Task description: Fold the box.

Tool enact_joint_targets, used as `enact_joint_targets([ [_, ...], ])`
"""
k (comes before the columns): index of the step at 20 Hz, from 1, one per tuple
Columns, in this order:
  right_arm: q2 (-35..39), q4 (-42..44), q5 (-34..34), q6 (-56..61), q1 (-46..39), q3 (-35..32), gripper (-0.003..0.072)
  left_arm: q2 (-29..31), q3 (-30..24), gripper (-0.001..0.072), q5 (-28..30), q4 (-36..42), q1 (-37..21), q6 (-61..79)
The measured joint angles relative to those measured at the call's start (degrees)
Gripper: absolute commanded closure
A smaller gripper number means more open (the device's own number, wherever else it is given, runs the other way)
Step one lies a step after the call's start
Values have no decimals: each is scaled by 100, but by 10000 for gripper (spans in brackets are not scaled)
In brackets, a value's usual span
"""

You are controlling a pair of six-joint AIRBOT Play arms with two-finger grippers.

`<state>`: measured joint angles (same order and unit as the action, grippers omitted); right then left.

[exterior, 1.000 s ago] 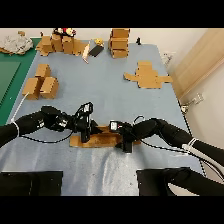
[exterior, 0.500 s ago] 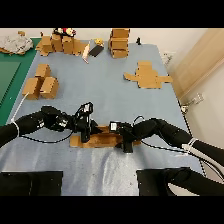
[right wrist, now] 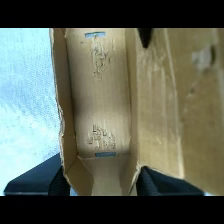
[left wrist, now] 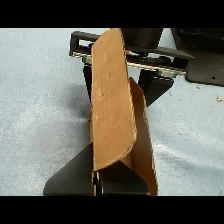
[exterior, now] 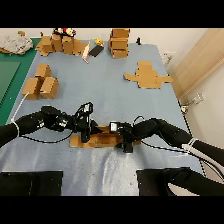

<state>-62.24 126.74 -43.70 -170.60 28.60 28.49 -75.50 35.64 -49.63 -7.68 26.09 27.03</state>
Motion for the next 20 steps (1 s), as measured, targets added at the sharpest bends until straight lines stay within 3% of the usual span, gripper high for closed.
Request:
enact_joint_targets([
  [12, 2, -2, 15, -4, 0, 0, 230, 0, 0, 696, -4, 42, 0, 2],
  [13, 2, -2, 17, -2, 0, 0, 230, -2, 0, 566, -2, 48, 0, 2],
  [14, 0, -2, 15, -4, 0, 0, 230, -9, 0, 114, 31, 52, 0, 0],
  [15, 0, -9, 15, -7, 2, 0, 230, -13, -7, 24, 85, 50, 7, -24],
  [20, 2, -11, 15, -7, 2, 0, 231, -13, -4, 24, 251, 59, -50, -1010],
])
